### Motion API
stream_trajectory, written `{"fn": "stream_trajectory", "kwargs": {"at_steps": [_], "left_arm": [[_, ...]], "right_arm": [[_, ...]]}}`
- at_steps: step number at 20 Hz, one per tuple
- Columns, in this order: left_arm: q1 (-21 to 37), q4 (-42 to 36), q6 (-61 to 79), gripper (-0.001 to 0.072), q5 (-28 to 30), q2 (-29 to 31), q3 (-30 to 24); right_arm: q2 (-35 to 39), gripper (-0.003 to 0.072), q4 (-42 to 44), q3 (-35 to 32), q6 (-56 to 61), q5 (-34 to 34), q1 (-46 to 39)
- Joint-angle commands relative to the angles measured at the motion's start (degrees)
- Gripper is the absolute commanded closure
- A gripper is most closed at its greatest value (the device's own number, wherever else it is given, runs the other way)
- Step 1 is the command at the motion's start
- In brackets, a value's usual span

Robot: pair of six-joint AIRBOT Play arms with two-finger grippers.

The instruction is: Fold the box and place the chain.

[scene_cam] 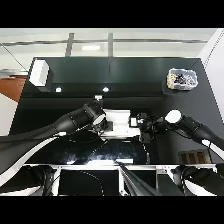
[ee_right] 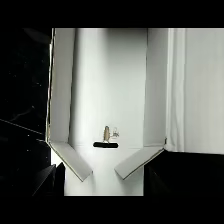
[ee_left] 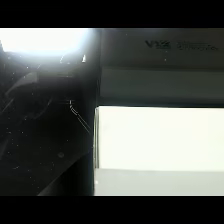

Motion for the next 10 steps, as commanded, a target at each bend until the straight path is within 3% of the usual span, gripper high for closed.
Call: {"fn": "stream_trajectory", "kwargs": {"at_steps": [1, 2, 5, 10], "left_arm": [[0.1, 0.1, -0.1, 0.0681, 0.5, 0.0, 0.0], [0.1, 0.0, 0.0, 0.0681, 0.5, 0.0, 0.0], [0.5, -1.2, 0.0, 0.0681, 0.7, 0.0, -0.2], [0.7, -1.7, 1.5, 0.0681, 0.8, 0.0, -0.8]], "right_arm": [[0.3, 0.0098, 0.3, 0.0, 0.3, 1.1, 0.0], [0.3, 0.0168, 0.9, 0.0, 0.4, 1.6, 0.0], [0.3, 0.0213, 1.7, 0.0, 1.8, 2.2, 0.1], [0.3, 0.0220, 2.9, 0.0, 4.1, 1.1, 1.6]]}}
